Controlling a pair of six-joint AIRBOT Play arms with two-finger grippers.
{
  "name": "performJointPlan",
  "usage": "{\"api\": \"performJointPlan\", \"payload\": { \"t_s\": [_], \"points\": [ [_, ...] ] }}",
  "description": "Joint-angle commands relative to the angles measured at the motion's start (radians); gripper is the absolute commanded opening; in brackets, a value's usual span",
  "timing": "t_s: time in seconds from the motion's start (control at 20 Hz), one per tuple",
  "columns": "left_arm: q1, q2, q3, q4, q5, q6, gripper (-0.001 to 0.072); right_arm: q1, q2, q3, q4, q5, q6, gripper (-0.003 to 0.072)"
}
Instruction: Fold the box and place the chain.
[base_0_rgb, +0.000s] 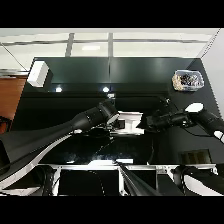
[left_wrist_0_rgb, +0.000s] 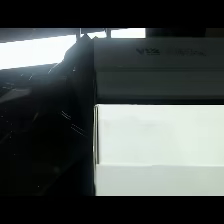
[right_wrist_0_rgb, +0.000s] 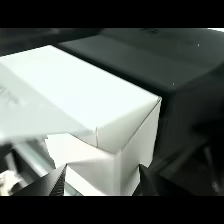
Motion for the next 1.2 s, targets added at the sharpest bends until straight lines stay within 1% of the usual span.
{"api": "performJointPlan", "payload": {
  "t_s": [0.0,0.1,0.15,0.2,0.25,0.5,0.55,0.6,0.65,0.95,1.15],
  "points": [
    [0.001,0.000,0.000,0.000,0.014,0.000,0.0029,0.121,0.000,0.068,-0.137,-0.111,0.215,0.0507],
    [0.001,0.000,0.000,0.000,0.014,0.000,0.0029,0.186,0.000,0.098,-0.183,-0.152,0.290,0.0506],
    [0.000,0.000,0.000,0.000,0.014,0.000,0.0029,0.216,0.000,0.108,-0.229,-0.166,0.336,0.0506],
    [0.000,0.000,0.000,0.000,0.014,0.000,0.0029,0.247,0.000,0.121,-0.293,-0.173,0.389,0.0468],
    [0.000,0.000,0.000,0.000,0.014,0.000,0.0029,0.280,0.000,0.135,-0.367,-0.178,0.447,0.0460],
    [0.000,0.000,0.000,0.000,0.014,0.000,0.0029,0.409,0.000,0.190,-0.661,-0.208,0.740,0.0459],
    [0.000,0.000,0.000,0.000,0.014,0.000,0.0029,0.425,0.000,0.196,-0.689,-0.206,0.784,0.0422],
    [0.000,0.000,0.000,0.000,0.014,0.000,0.0029,0.438,-0.001,0.200,-0.697,-0.201,0.798,0.0326],
    [0.000,0.000,0.000,0.000,0.014,0.000,0.0029,0.446,-0.003,0.205,-0.697,-0.197,0.819,0.0313],
    [0.000,0.000,0.000,0.000,0.014,0.000,0.0029,0.502,-0.064,0.276,-0.813,-0.064,0.929,0.0312],
    [0.000,0.000,0.000,0.000,0.014,0.000,0.0029,0.528,-0.090,0.283,-0.812,-0.046,0.985,0.0304]
  ]
}}
